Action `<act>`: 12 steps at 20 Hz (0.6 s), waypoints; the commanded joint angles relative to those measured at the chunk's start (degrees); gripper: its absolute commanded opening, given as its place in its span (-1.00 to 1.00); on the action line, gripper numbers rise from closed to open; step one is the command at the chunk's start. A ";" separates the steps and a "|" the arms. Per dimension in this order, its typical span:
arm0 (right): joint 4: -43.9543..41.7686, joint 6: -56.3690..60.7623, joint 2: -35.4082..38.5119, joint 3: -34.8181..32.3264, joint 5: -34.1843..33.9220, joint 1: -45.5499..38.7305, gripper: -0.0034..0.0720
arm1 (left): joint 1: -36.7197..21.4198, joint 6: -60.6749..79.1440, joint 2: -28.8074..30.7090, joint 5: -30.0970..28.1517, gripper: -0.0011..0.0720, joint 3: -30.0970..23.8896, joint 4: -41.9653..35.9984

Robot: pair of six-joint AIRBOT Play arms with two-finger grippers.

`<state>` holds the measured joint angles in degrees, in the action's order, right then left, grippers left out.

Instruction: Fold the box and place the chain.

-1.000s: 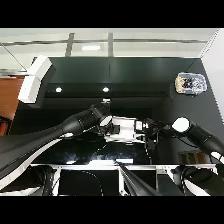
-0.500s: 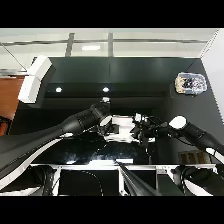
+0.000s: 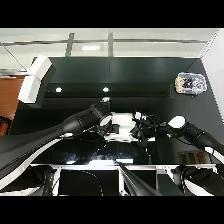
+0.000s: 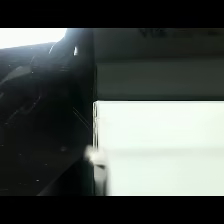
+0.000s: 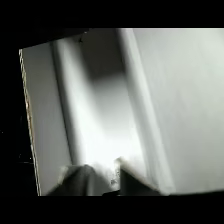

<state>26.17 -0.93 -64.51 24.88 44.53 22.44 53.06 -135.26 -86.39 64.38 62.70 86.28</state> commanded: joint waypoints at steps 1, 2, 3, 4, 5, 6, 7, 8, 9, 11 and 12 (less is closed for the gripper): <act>2.47 7.89 0.66 0.39 0.22 -1.03 -0.88 | 0.02 0.00 0.04 0.24 -0.90 0.04 0.00; 5.01 16.22 1.73 1.09 0.83 -2.51 -0.88 | 0.02 0.00 0.04 0.24 -0.90 0.04 0.02; 9.79 26.05 3.52 2.38 2.86 -4.98 -0.89 | 0.02 0.00 0.04 0.24 -0.90 0.04 0.00; 15.39 35.60 5.70 4.17 5.99 -8.31 -0.88 | 0.02 0.00 0.04 0.37 -0.90 0.04 0.00; 20.15 43.80 7.96 5.70 8.41 -12.15 -0.89 | 0.02 0.00 0.04 0.46 -0.90 0.04 0.02; 23.08 50.66 10.34 5.81 8.74 -16.72 -0.89 | 0.02 0.00 0.04 0.46 -0.90 0.04 0.02; 23.87 58.66 12.20 5.09 7.89 -22.27 -0.89 | 0.02 0.00 0.04 0.44 -0.90 0.04 0.02; 23.65 65.31 12.70 4.35 8.46 -27.50 -0.89 | 0.02 0.00 0.02 0.35 -0.90 0.04 0.04; 23.91 69.90 12.68 3.34 9.88 -31.30 -0.89 | 0.00 0.00 0.04 0.37 -0.90 0.04 0.04; 24.52 74.64 12.52 0.33 12.87 -35.71 -0.89 | 0.00 0.00 0.04 0.37 -0.90 0.04 0.04; 24.90 76.02 12.07 -1.42 14.38 -36.24 -0.89 | 0.00 0.00 0.04 0.37 -0.90 0.04 0.04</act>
<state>48.07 61.58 -53.06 26.48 54.54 -7.20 53.08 -135.20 -86.39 64.73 62.70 86.28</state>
